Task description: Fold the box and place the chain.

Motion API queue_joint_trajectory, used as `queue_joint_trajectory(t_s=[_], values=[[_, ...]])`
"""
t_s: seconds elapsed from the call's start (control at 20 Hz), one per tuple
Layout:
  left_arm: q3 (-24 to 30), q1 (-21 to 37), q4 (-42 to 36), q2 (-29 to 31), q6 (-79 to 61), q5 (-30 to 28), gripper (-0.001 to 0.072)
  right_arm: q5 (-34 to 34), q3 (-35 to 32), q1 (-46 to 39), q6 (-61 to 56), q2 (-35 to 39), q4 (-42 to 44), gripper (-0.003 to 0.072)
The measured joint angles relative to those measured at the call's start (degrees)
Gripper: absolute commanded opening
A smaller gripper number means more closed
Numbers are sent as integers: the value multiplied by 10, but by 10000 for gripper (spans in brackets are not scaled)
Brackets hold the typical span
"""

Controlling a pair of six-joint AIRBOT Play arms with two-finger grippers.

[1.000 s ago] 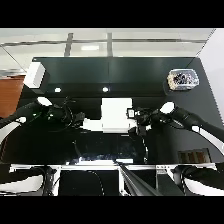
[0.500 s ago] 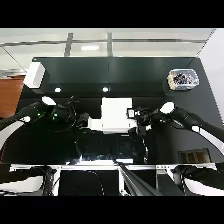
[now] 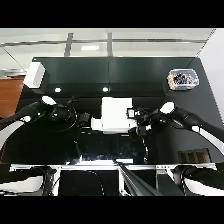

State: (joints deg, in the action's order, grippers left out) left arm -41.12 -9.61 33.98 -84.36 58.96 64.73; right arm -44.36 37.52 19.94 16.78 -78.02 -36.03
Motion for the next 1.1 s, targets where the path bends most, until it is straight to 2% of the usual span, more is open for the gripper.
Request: queue_joint_trajectory(t_s=[0.2,0.25,0.3,0.35,0.45,0.5,0.7,0.75,1.1], values=[[-16,0,-2,0,-3,11,40,0,0,0,0,0,0,304],[-21,0,-2,0,-3,16,164,0,0,0,0,0,0,304],[-25,0,-3,0,-4,20,357,0,0,0,0,0,0,304],[-30,0,-6,0,-4,23,471,0,0,0,0,0,0,303],[-38,0,-6,0,-4,35,619,0,0,0,0,0,0,304],[-42,0,-7,0,-5,36,664,0,0,0,0,0,0,304],[-54,-2,-15,0,-5,48,664,0,0,0,0,0,0,304],[-57,-5,-18,0,-4,49,629,0,0,0,0,0,0,304],[-91,-48,-15,0,18,63,628,0,0,0,0,0,0,304]])
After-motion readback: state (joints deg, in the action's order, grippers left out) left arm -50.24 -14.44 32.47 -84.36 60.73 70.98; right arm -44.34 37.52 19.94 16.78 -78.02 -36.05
